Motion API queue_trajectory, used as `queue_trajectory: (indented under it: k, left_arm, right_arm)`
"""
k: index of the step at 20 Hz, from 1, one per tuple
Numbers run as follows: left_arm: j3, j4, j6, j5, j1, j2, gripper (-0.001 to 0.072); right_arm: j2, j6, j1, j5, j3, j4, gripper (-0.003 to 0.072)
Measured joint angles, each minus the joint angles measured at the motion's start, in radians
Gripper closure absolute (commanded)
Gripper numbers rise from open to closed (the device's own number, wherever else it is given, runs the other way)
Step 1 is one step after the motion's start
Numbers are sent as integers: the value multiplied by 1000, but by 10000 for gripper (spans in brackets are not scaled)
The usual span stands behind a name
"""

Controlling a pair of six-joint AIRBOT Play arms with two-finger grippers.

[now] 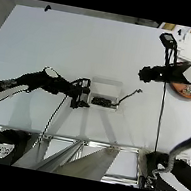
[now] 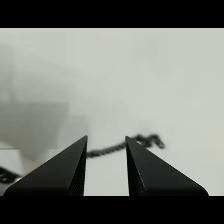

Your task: Fold the box and place the chain.

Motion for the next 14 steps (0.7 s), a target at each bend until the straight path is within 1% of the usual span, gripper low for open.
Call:
queue_trajectory:
  k: [1, 2, 9, 14]
  left_arm:
    - [0, 0, 0, 0, 0, 0, 559]
    - [0, 0, 0, 0, 0, 0, 559]
    - [0, 0, 0, 0, 0, 0, 559]
    - [0, 0, 0, 0, 0, 0, 559]
  right_arm:
    - [-23, 15, -10, 5, 1, -28, 301]
    - [-45, 26, -14, 8, 2, -48, 268]
    - [-204, 68, 26, 29, 2, -106, 289]
    - [-251, 97, 40, -5, -36, -121, 298]
